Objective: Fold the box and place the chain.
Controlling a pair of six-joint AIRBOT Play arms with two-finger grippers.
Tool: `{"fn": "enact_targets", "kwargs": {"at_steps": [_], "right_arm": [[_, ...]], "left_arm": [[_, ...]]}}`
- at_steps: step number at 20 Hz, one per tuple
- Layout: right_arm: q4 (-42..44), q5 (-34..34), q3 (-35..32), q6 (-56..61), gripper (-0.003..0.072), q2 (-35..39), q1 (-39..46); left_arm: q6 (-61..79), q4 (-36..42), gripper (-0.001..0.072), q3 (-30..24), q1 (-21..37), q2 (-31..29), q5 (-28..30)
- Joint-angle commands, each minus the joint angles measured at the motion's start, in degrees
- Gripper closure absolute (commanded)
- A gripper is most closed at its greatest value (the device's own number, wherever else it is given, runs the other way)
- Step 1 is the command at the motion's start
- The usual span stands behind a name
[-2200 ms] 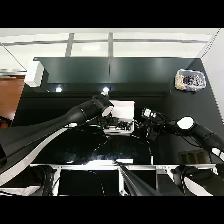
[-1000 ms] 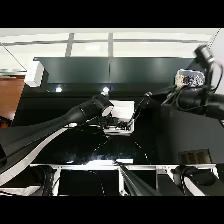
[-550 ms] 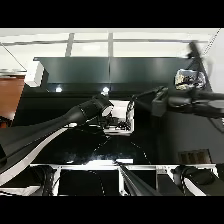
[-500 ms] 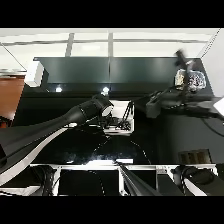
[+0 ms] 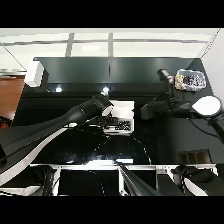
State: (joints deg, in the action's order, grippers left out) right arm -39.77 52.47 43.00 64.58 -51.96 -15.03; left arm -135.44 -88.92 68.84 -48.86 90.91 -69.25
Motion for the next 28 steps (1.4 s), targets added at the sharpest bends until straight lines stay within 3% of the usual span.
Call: {"fn": "enact_targets", "kwargs": {"at_steps": [1, 6, 16, 17, 18, 19, 20, 23, 26, 28], "right_arm": [[-5.84, 0.92, 1.29, 0.09, 0.0370, 3.19, 9.16], [-8.28, 4.00, 1.27, -0.07, 0.0370, 5.64, 18.71], [-8.96, 6.36, 1.14, -4.31, 0.0370, 5.64, 18.47], [-8.96, 6.23, 1.14, -4.52, 0.0370, 5.64, 18.47], [-8.96, 6.14, 1.14, -4.63, 0.0370, 5.64, 18.47], [-8.96, 6.12, 1.14, -4.61, 0.0370, 5.64, 18.47], [-8.96, 6.16, 1.14, -4.61, 0.0370, 5.64, 18.47], [-8.96, 6.19, 1.14, -4.61, 0.0370, 5.64, 18.47], [-8.96, 6.19, 1.14, -4.61, 0.0370, 5.64, 18.47], [-9.66, 5.99, 1.14, -4.63, 0.0370, 5.64, 18.47]], "left_arm": [[0.00, -0.02, 0.0679, 0.00, 0.04, 0.00, 0.00], [0.02, 0.42, 0.0679, 0.00, 0.04, 0.00, 0.11], [-2.84, 0.98, 0.0674, 2.60, 1.09, -0.50, 0.09], [-2.93, 0.98, 0.0530, 3.67, 1.09, -0.70, -0.02], [-2.86, 0.81, 0.0283, 4.79, 1.09, -0.83, -0.79], [-2.86, 0.33, 0.0157, 5.77, 1.09, -0.85, -2.12], [-2.27, -0.63, 0.0127, 6.69, 1.05, -0.96, -3.85], [5.84, -1.60, 0.0127, 6.95, 0.87, -4.17, -5.42], [12.59, -10.21, 0.0127, 5.38, 0.66, -11.78, -8.46], [17.59, -13.51, 0.0127, 2.23, 3.69, -17.84, -9.29]]}}
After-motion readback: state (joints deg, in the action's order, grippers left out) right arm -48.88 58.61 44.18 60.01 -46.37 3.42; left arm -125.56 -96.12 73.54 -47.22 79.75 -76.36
